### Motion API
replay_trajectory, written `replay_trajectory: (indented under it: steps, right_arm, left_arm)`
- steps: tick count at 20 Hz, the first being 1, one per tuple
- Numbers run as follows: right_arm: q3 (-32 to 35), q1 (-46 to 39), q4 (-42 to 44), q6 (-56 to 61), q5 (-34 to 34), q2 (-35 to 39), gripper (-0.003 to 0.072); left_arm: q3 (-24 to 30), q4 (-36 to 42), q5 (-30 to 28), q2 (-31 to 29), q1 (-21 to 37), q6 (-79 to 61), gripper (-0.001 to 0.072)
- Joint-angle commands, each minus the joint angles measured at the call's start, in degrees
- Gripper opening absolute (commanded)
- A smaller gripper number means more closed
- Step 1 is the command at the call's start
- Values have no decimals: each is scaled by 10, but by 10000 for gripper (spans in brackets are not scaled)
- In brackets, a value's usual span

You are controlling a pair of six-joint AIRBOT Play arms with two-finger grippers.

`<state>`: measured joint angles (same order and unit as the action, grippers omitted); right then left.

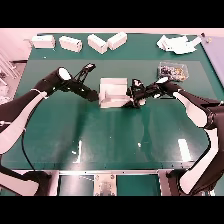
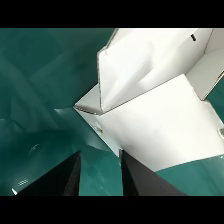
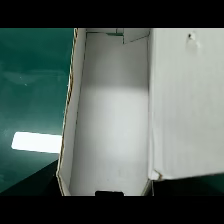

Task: Fold the box and place the chain.

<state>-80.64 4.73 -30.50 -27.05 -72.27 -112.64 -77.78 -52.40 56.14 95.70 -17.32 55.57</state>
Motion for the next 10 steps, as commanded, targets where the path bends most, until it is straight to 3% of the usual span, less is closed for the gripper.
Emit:
replay_trajectory:
  steps: [1,10]
  right_arm:
    - [0,0,0,0,0,0,335]
    - [0,0,0,0,0,0,335]
  left_arm:
    - [-1,19,1,0,0,-1,299]
    - [-1,42,5,0,0,-5,299]
